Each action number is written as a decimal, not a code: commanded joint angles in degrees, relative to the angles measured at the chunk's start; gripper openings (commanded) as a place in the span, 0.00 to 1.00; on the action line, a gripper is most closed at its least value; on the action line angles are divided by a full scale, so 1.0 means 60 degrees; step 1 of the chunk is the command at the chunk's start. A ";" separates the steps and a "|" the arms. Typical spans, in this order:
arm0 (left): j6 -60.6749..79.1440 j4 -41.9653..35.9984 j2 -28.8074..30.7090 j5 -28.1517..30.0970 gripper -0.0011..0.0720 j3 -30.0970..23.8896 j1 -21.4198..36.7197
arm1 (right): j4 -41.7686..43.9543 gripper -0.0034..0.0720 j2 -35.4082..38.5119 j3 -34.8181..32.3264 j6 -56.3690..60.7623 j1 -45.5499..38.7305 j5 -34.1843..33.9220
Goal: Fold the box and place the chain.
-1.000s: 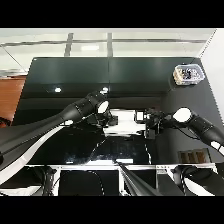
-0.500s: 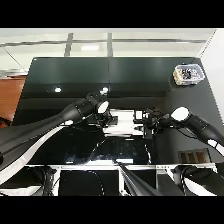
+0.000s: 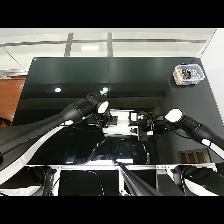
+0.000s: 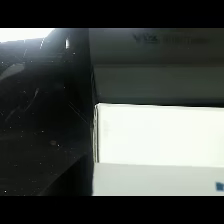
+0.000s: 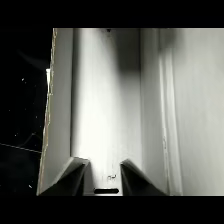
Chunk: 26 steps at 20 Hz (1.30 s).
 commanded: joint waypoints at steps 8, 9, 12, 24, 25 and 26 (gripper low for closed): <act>-0.0004 -0.0007 0.0000 0.0029 0.05 -0.0004 0.0007 | 0.0127 0.49 -0.0047 0.0000 0.0550 0.0051 -0.0372; -0.0004 -0.0007 0.0000 0.0029 0.05 -0.0004 0.0007 | 0.0124 0.34 -0.0047 0.0000 0.0579 0.0051 -0.0277; -0.0004 -0.0007 0.0000 0.0018 0.05 -0.0004 0.0007 | 0.0058 0.06 -0.0007 0.0000 0.1217 0.0047 0.0025; -0.0004 -0.0197 0.0000 -0.0007 0.05 -0.0004 0.0011 | -0.3089 0.06 0.2426 0.0423 1.2058 -0.4623 0.3701; -0.0004 -0.0222 0.0000 -0.0007 0.05 -0.0004 0.0011 | -0.3100 0.06 0.2426 0.0248 1.2560 -0.5013 0.3355; -0.0004 -0.0222 0.0000 -0.0007 0.05 -0.0004 0.0007 | -0.3111 0.06 0.2408 0.0011 1.3154 -0.5399 0.2881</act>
